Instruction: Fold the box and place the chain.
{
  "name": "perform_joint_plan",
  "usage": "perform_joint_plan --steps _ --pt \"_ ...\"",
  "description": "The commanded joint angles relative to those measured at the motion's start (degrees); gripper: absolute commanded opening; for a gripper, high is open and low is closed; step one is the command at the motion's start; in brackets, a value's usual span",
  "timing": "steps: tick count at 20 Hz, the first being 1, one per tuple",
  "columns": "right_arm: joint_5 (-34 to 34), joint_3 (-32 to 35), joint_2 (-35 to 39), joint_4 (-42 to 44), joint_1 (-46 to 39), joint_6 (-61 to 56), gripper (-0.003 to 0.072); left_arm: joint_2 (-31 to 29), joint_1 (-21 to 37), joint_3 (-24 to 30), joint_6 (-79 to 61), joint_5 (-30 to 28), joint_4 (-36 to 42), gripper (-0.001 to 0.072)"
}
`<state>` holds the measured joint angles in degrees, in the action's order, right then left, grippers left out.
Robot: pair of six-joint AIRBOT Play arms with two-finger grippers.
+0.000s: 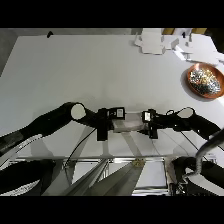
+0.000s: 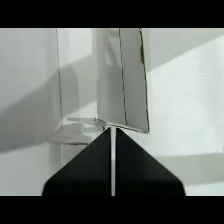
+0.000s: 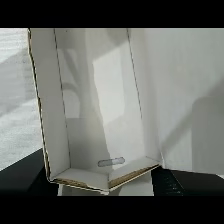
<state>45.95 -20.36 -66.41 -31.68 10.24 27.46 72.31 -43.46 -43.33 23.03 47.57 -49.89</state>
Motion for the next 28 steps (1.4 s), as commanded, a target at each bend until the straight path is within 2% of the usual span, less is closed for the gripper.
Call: perform_joint_plan --steps 1,4,6,7,9,12,17,20,23,28 --pt "0.0 0.0 0.0 0.0 0.0 0.0 0.0268 -7.3 2.4 0.0 16.2 5.2 -7.8 0.0003" --pt "0.0 0.0 0.0 0.0 0.0 0.0 0.0268 -14.1 6.4 0.0 35.1 6.8 -12.0 0.0003" --pt "0.0 0.0 0.0 0.0 0.0 0.0 0.0268 -16.9 9.5 0.4 52.8 8.4 -16.3 0.0003" --pt "0.0 0.0 0.0 0.0 0.0 0.0 0.0268 -17.1 10.9 1.7 59.7 8.3 -17.4 0.0003" --pt "0.0 0.0 0.0 0.0 0.0 0.0 0.0268 -16.3 12.5 7.0 66.1 4.4 -16.9 0.0004" --pt "0.0 0.0 0.0 0.0 0.0 0.0 0.0268 -13.4 12.3 13.3 67.5 -1.4 -7.8 0.0003" --pt "0.0 0.0 0.0 0.0 0.0 0.0 0.0268 -6.0 10.8 13.7 66.8 -6.0 2.2 0.0003" --pt "0.0 0.0 0.0 0.0 0.0 0.0 0.0268 -2.5 9.5 13.7 65.4 -6.5 5.2 0.0003" --pt "0.0 0.0 0.0 0.0 0.0 0.0 0.0268 -2.5 7.6 13.7 61.1 -6.8 10.6 0.0004" --pt "0.0 0.0 0.0 0.0 0.0 0.0 0.0268 -2.9 7.1 10.4 59.5 -4.9 10.7 0.0009"
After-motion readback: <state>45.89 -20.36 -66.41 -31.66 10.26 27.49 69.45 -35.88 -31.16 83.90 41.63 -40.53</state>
